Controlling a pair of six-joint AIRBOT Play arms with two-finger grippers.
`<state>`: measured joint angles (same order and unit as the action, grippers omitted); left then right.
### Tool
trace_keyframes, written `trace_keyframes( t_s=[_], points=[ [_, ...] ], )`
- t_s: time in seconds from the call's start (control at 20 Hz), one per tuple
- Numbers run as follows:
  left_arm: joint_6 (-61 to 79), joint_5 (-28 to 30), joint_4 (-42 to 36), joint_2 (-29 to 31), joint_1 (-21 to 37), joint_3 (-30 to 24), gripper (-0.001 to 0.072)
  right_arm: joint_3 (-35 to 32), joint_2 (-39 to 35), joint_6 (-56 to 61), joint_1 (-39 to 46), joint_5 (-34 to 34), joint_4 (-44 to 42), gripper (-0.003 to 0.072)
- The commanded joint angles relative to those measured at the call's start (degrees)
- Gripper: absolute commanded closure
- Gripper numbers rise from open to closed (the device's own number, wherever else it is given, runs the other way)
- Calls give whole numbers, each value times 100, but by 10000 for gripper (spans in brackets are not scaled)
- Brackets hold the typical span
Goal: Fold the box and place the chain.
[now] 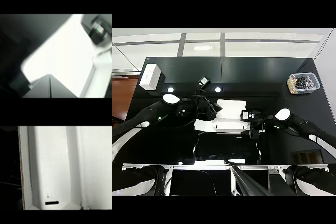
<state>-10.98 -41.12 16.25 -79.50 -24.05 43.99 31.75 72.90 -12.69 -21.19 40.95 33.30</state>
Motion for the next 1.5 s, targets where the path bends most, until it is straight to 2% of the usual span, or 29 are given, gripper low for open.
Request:
trace_keyframes(
  t_s=[0.0,0.2,0.3,0.4,0.55,0.7,0.8,0.85,0.9,0.95,1.0,1.05,1.25,1.3,1.45],
  points=[
    [-164,-334,376,-407,0,24,682,-4,0,0,-4,0,-2,441],
    [-297,-667,695,-474,2,92,682,-4,0,0,-4,0,-2,441],
    [-323,-1080,981,-474,2,269,683,-4,0,0,-4,-2,-2,441],
    [-876,-1191,1464,-409,74,514,685,-4,0,2,-4,-2,-2,441],
    [-1657,-1207,2284,212,363,673,685,-4,0,0,-4,-2,-2,441],
    [-1790,-1156,2518,1215,785,326,684,-4,0,0,-4,-2,-2,441],
    [-1674,-1134,2142,1764,1040,-210,681,-4,0,0,-4,-4,-2,441],
    [-1340,-1353,1808,1869,1104,-509,681,-4,0,0,-4,-2,-2,441],
    [-927,-1679,1810,1853,1099,-688,681,-4,0,0,-4,-2,-2,441],
    [-490,-1891,1932,1812,1045,-824,615,-4,0,0,-4,-2,-2,441],
    [-142,-1838,2057,1786,968,-920,296,-4,0,0,-4,-4,-2,441],
    [120,-1550,2162,1773,848,-1003,-10,-4,0,0,-4,-2,-2,441],
    [669,109,3370,1650,262,-1023,-1,-4,0,0,-4,-4,-2,441],
    [586,319,3644,1545,168,-970,3,-4,0,0,-4,-4,-2,441],
    [481,-129,3657,1060,-105,-645,18,-4,0,0,-4,-4,-2,441]
  ],
)
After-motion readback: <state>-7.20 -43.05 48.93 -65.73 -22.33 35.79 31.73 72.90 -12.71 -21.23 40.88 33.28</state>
